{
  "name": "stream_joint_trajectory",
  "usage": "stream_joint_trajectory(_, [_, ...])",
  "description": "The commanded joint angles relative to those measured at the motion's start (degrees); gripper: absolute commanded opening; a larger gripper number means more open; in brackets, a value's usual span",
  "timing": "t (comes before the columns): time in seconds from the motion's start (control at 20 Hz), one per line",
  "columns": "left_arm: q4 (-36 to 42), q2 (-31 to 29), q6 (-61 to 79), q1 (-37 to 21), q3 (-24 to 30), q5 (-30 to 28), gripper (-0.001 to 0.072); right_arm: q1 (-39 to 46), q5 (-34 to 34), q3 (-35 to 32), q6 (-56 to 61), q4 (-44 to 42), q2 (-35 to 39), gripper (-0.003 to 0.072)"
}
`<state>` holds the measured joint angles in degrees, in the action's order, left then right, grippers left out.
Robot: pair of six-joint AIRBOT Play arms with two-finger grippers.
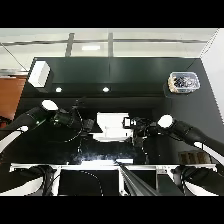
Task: Fold the box and place the chain.
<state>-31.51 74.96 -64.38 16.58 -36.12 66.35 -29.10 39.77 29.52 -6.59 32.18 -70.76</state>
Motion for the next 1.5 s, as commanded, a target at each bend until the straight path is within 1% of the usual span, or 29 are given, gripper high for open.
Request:
stream_joint_trajectory(0.0, [-2.1,-0.1,-3.1,0.3,-0.6,0.0,0.0626,-0.1,0.0,0.0,0.0,0.0,0.0,0.0312])
stream_joint_trajectory(0.15, [-7.6,-0.3,-6.6,1.9,-3.8,0.2,0.0626,-0.1,0.0,0.0,0.0,0.0,0.0,0.0312])
stream_joint_trajectory(0.3, [-17.9,-1.4,-14.3,6.2,-8.6,0.0,0.0626,-0.1,0.0,0.0,0.0,0.0,0.0,0.0312])
stream_joint_trajectory(0.4, [-21.6,-1.5,-18.3,9.0,-10.8,0.4,0.0626,-0.1,0.0,0.0,0.1,0.0,0.0,0.0312])
stream_joint_trajectory(0.55, [-21.6,-1.5,-19.6,11.5,-12.1,0.7,0.0626,-0.1,0.0,0.0,0.1,0.0,0.0,0.0312])
stream_joint_trajectory(0.85, [-20.6,-1.5,-21.3,12.1,-12.1,0.3,0.0625,-0.1,-0.1,0.0,0.1,0.0,0.0,0.0312])
stream_joint_trajectory(0.95, [-18.8,-1.5,-21.2,12.1,-12.1,0.3,0.0535,-0.1,-0.1,0.0,0.2,0.0,0.0,0.0312])
stream_joint_trajectory(1.05, [-18.6,-1.5,-21.4,12.1,-12.1,0.1,0.0510,-0.1,-0.1,0.0,0.2,0.0,0.0,0.0312])
stream_joint_trajectory(1.2, [-19.1,-1.5,-22.8,12.6,-12.1,-0.9,0.0489,-0.1,-0.1,0.0,0.2,0.0,0.0,0.0312])
stream_joint_trajectory(1.45, [-23.7,-1.5,-28.0,16.0,-12.1,-6.0,0.0490,-0.1,-0.2,0.0,0.2,0.0,0.0,0.0312])
